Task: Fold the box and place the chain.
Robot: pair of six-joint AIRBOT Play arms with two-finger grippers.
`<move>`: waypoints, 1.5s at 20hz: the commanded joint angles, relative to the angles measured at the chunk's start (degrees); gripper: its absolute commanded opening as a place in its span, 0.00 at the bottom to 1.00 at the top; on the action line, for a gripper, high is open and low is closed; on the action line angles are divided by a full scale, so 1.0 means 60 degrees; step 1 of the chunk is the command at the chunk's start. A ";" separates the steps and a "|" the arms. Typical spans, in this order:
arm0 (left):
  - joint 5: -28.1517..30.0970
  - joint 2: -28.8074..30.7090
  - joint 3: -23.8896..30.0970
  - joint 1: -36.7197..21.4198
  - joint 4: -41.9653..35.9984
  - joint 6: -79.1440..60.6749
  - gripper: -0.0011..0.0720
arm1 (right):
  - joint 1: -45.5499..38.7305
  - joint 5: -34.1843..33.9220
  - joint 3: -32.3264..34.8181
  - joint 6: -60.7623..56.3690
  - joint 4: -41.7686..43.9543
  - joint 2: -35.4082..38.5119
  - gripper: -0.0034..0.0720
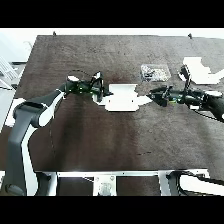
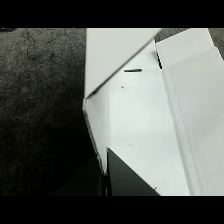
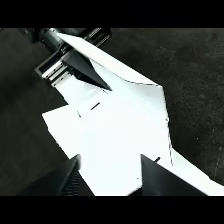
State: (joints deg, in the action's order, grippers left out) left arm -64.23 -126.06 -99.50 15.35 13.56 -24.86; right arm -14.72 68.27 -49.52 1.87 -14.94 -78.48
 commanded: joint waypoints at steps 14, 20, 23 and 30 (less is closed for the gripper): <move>0.0029 -0.0007 0.0004 -0.0011 -0.0011 -0.0004 0.04 | 0.3100 -0.3949 0.0175 0.2386 -0.4160 -0.0160 0.88; 0.0029 -0.0007 0.0004 -0.0011 -0.0018 -0.0004 0.04 | 0.3198 -0.3905 0.0361 0.2608 -0.4233 -0.0270 0.88; 0.0029 -0.0007 0.0004 -0.0011 -0.0022 -0.0004 0.04 | 0.3402 -0.3952 0.0393 0.3071 -0.4164 -0.0583 0.88; 0.0025 -0.0007 0.0004 -0.0011 -0.0022 -0.0004 0.04 | 0.3490 -0.5351 0.0342 0.3566 -0.3177 -0.0863 0.87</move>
State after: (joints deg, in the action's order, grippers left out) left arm -64.05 -126.06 -99.50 15.35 13.45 -24.88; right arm 6.04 39.33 -47.37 21.63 -36.25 -83.15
